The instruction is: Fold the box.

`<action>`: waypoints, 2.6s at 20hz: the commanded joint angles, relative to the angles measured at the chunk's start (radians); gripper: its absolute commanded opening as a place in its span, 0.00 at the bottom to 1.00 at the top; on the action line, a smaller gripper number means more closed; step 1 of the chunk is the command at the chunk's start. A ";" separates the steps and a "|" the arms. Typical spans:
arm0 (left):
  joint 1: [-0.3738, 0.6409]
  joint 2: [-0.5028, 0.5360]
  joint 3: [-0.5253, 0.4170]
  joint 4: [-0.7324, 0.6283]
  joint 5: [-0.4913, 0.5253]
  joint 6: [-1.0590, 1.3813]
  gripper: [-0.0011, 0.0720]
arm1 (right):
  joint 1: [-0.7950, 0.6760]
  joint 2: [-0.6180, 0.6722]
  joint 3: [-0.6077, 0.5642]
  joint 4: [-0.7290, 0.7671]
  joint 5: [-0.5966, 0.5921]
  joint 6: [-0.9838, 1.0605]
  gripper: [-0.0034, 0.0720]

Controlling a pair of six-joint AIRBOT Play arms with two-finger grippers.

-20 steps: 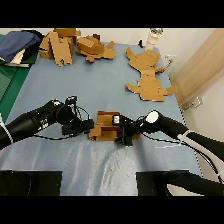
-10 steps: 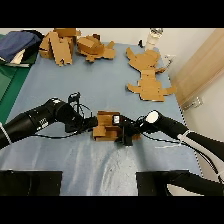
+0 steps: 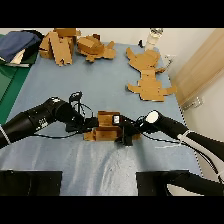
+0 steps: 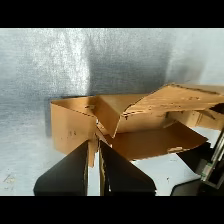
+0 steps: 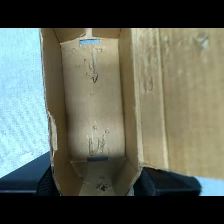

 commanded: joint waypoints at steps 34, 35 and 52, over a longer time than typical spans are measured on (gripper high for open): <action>0.520 -0.019 -0.435 -0.873 0.083 1.173 0.03 | -0.001 0.000 0.000 -0.001 0.000 0.000 0.76; 0.513 -0.033 -0.435 -0.876 0.082 1.173 0.03 | -0.001 0.000 0.000 -0.001 0.000 0.000 0.77; 0.425 -0.042 -0.412 -1.296 -0.015 1.464 0.03 | -0.001 0.000 0.000 0.000 0.000 0.000 0.76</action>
